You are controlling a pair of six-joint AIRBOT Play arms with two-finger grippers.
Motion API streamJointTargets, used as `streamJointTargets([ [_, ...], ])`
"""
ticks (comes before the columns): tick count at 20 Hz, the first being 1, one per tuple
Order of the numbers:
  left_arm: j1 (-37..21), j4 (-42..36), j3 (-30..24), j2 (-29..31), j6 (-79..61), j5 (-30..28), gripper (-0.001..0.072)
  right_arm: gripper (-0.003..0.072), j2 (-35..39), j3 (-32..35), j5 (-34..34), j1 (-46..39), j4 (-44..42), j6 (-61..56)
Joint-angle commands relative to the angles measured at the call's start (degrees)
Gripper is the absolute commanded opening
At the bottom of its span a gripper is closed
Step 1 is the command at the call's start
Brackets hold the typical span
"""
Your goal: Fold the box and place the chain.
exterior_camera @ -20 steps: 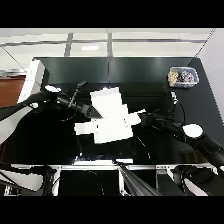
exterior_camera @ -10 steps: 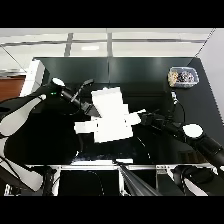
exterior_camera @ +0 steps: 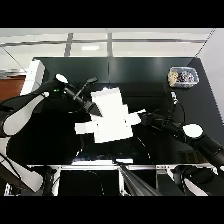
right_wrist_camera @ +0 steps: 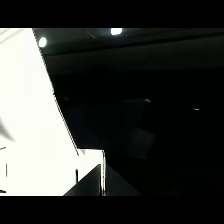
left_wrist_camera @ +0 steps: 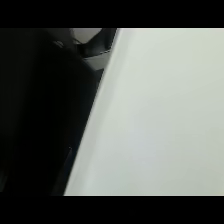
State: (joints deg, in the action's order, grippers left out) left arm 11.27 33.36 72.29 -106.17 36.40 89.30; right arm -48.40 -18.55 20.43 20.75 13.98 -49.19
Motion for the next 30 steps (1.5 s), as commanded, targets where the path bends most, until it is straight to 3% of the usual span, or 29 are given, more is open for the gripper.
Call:
streamJointTargets([
  [1,0.09,0.26,0.2,-0.04,-0.26,-0.24,0.0242,0.0015,0.04,0.02,0.11,0.07,0.0,0.0],
  [2,0.09,0.28,0.2,-0.04,-0.44,-0.07,0.0104,0.0015,0.04,0.02,0.11,0.07,0.0,0.0],
  [3,0.07,0.28,0.2,-0.04,-0.5,0.26,0.0056,0.0015,0.04,0.02,0.11,0.07,0.0,0.0],
  [6,0.02,0.31,0.2,-0.04,-2.89,2.34,0.0028,0.0045,0.04,0.0,0.13,0.07,0.0,-0.02],
  [7,0.02,0.28,0.22,-0.04,-3.23,2.43,0.0027,0.03,0.04,0.0,0.15,0.02,0.22,-0.02],
  [8,0.04,0.31,0.31,-0.04,-3.23,2.27,0.0026,0.065,0.04,-0.15,0.52,-0.31,1.53,0.0],
  [9,0.02,0.31,0.57,0.02,-3.19,2.25,0.0025,0.0709,0.07,-0.74,2.45,-1.09,4.68,-0.02],
  [14,0.85,3.52,-1.11,7.43,-1.6,-2.43,0.002,0.0708,0.04,-10.99,28.22,-12.2,30.86,-4.17],
  [15,1.42,3.23,-3.69,10.84,-3.54,-4.68,0.002,0.0708,0.04,-13.14,32.59,-13.92,35.32,-4.37],
  [17,2.82,0.81,-12.22,19.63,-12.0,-15.93,0.0022,0.0708,0.07,-15.82,37.22,-16.61,39.98,-4.31],
  [19,5.07,-1.11,-19.1,25.92,-23.43,-27.56,0.0024,0.0708,0.07,-16.63,36.5,-18.03,40.48,-4.33],
  [20,6.4,-0.92,-20.61,27.1,-28.06,-29.92,0.0025,0.0708,0.04,-16.63,35.23,-18.21,40.48,-4.35],
  [23,10.32,3.1,-20.98,25.83,-34.91,-32.85,0.0024,0.0709,0.04,-16.63,32.0,-18.23,36.98,-3.04],
  [27,15.13,5.38,-20.98,23.26,-34.95,-40.79,0.0024,0.0709,0.04,-16.61,32.72,-16.81,37.05,13.53],
  [30,16.26,5.42,-20.96,21.97,-34.93,-41.7,0.0024,0.0708,0.04,-16.59,33.16,-13.7,37.0,23.98],
])
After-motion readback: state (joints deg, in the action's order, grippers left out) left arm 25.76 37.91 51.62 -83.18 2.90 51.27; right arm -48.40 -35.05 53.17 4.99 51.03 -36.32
